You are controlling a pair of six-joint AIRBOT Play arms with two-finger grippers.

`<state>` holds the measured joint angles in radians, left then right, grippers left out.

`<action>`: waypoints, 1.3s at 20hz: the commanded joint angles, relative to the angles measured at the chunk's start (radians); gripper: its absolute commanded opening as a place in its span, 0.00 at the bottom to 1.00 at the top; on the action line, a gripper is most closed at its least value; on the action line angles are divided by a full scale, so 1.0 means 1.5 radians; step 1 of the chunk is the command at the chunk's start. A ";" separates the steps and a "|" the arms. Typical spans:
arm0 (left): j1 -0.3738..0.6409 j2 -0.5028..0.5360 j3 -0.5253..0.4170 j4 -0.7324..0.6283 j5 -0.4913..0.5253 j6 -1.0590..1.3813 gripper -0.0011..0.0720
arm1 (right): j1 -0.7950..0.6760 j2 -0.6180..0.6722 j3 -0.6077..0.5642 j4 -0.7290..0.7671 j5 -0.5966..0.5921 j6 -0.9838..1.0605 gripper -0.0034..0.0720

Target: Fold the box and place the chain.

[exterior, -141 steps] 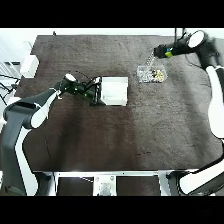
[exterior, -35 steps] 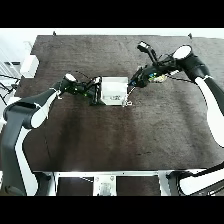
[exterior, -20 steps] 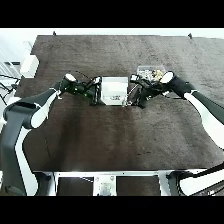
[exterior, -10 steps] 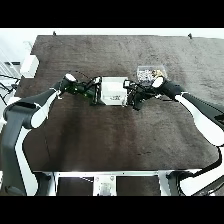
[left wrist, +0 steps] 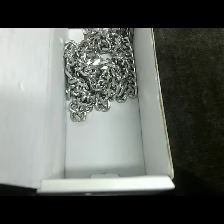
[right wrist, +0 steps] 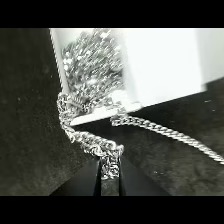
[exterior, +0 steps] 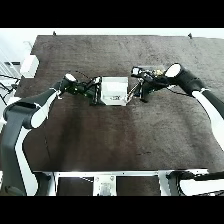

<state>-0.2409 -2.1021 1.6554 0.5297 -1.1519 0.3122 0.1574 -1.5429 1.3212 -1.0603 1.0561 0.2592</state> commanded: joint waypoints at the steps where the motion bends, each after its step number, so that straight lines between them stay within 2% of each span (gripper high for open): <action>1: 0.000 -0.001 0.000 0.000 0.000 0.000 0.59 | -0.001 0.057 0.011 0.063 0.007 0.003 0.04; 4: 0.000 0.000 0.000 0.000 0.000 0.000 0.59 | 0.002 0.062 0.021 0.158 -0.014 -0.006 0.04; 8: 0.000 0.000 0.000 0.000 0.000 0.000 0.59 | 0.031 0.009 0.021 0.167 -0.083 -0.003 0.05; 9: 0.000 0.000 0.000 0.000 0.000 0.000 0.59 | 0.039 -0.010 0.021 0.166 -0.094 -0.003 0.25; 10: 0.000 0.000 0.000 0.000 0.000 0.000 0.59 | 0.041 -0.025 0.021 0.166 -0.104 -0.003 0.55; 11: 0.000 0.000 0.000 0.000 0.000 0.000 0.59 | 0.041 -0.032 0.021 0.165 -0.108 0.002 0.62; 15: 0.000 0.000 0.000 0.000 0.000 0.000 0.59 | -0.023 -0.016 0.022 0.160 -0.119 0.116 0.63; 17: 0.000 0.000 0.000 0.000 0.000 0.000 0.59 | -0.073 -0.017 0.019 0.165 -0.153 0.197 0.63; 19: 0.000 0.000 0.000 0.000 0.000 0.000 0.59 | -0.101 -0.018 0.019 0.218 -0.159 0.211 0.64; 22: 0.000 0.000 0.000 0.000 0.000 0.000 0.59 | -0.101 -0.033 0.019 0.219 -0.245 0.252 0.63; 26: 0.000 0.000 0.000 0.000 0.001 0.000 0.59 | -0.089 -0.092 0.019 0.218 -0.292 0.342 0.66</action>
<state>-0.2409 -2.1025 1.6554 0.5301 -1.1515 0.3122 0.0227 -1.6302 1.3502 -0.7406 0.6964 0.6567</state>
